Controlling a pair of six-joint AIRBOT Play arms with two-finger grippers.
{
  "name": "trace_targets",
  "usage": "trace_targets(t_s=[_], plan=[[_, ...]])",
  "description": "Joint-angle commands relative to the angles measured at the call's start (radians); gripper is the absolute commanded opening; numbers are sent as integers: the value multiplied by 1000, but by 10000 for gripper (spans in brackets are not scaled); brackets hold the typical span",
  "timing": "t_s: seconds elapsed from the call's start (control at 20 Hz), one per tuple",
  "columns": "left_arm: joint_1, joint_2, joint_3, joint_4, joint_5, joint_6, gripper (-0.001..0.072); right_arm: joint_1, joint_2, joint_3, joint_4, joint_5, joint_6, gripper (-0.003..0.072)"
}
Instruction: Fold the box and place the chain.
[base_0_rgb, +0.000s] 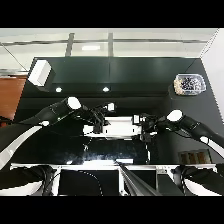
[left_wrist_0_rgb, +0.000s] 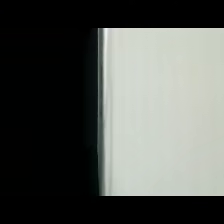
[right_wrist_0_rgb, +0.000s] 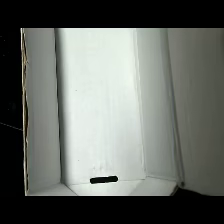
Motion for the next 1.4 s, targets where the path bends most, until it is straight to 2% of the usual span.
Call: trace_targets(t_s=[0.0, 0.1, 0.5, 0.55, 0.6, 0.65, 0.7, 0.8, 1.0, 1.15, 1.2, 1.25, 1.35], plan=[[0, -1, 0, 0, 0, 0, 25, 1, 0, 0, -1, -1, 1, 706], [0, -1, 0, 0, 0, 0, 24, 1, 0, 0, -1, -1, 1, 494], [0, 16, 1, 1, -14, -1, 28, 1, 0, 0, -1, -2, 1, 472], [2, 31, 1, 1, -27, -5, 117, 1, 0, 0, -1, -2, 1, 472], [3, 48, 2, 9, -26, -30, 299, 1, 0, -1, -1, -2, 1, 472], [5, 66, 3, 35, -26, -82, 424, 1, 0, 0, -1, -1, 1, 472], [8, 87, 8, 84, -36, -146, 486, 1, 0, 0, -1, -1, 1, 472], [14, 138, 8, 196, -85, -237, 495, 1, 0, 0, 0, -2, 2, 472], [16, 263, 7, 428, -236, -516, 492, 1, 0, 0, 1, -7, 22, 472], [16, 365, 7, 504, -334, -636, 457, 1, 0, 0, 1, -7, 24, 472], [16, 391, 6, 507, -375, -671, 271, 1, 0, 0, 1, -7, 24, 472], [16, 410, 6, 496, -431, -688, 36, 1, 0, 0, 1, -7, 24, 471], [8, 414, -1, 349, -511, -812, 22, 1, 0, 0, 1, -7, 24, 471]])
